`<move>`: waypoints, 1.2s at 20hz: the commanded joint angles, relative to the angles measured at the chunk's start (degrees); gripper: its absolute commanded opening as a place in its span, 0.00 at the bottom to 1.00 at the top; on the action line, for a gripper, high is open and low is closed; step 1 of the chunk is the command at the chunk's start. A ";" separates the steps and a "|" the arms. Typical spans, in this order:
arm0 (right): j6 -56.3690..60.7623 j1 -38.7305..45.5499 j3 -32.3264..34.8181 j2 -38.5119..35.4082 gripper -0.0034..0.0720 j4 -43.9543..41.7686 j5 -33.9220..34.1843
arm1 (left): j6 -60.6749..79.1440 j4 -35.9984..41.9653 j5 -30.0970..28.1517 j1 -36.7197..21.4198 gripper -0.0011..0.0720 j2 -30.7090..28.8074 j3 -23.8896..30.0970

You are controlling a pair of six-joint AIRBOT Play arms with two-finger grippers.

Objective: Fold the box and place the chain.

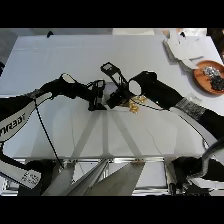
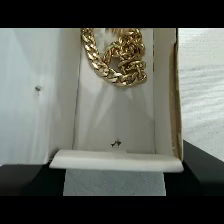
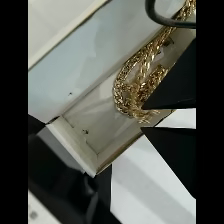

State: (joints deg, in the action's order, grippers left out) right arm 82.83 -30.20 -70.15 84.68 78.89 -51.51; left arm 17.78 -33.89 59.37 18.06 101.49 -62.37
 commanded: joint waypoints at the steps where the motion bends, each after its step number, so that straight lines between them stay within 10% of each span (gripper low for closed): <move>1: -6.43 0.79 -0.02 -1.38 0.23 -3.15 -1.90 | 0.00 -0.02 0.00 0.00 0.58 -0.02 0.02; 9: -26.14 12.31 -0.07 -14.97 0.41 -5.46 -13.70 | 0.00 -0.02 0.00 0.00 0.58 -0.02 0.02; 13: -38.56 19.19 0.74 -16.92 0.82 -5.92 -14.97 | 0.00 -0.02 0.00 0.00 0.58 -0.02 0.02; 24: -72.94 24.85 18.78 -9.86 0.88 -18.10 -3.85 | 0.00 -0.02 0.00 0.00 0.58 -0.02 0.02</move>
State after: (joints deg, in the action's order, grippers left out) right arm 18.87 -6.35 -53.93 71.64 63.86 -57.65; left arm 17.76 -33.89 59.37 18.06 101.49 -62.37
